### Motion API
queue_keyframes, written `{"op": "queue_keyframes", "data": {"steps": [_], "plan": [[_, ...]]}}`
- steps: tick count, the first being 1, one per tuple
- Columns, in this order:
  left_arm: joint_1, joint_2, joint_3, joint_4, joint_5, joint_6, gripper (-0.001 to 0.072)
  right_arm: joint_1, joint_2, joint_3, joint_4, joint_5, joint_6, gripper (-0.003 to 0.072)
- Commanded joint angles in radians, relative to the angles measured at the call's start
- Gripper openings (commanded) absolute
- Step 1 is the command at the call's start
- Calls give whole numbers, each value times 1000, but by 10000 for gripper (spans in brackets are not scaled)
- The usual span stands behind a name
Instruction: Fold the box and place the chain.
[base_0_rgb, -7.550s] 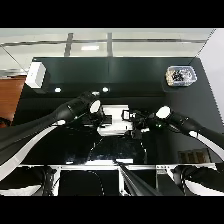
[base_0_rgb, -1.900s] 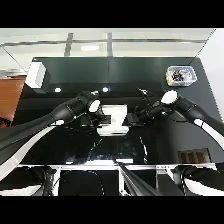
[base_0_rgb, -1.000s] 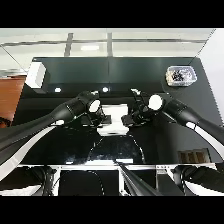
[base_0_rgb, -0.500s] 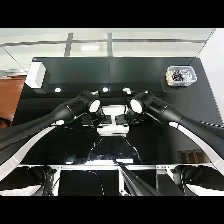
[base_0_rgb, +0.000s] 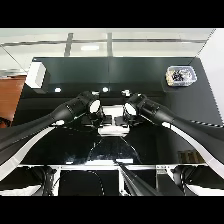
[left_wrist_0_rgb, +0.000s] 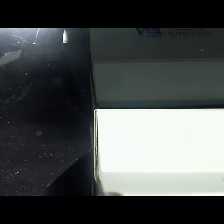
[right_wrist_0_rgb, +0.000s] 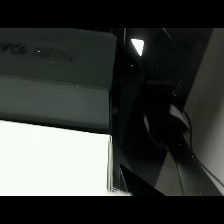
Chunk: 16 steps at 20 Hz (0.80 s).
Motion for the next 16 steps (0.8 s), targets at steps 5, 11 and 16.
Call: {"op": "queue_keyframes", "data": {"steps": [5,11,16], "plan": [[0,0,0,3,-2,0,28,2,-14,2,-10,9,50,15],[0,0,0,3,1,0,28,2,-14,7,14,8,50,224],[0,0,0,3,2,0,28,2,-19,7,14,8,53,15]]}}
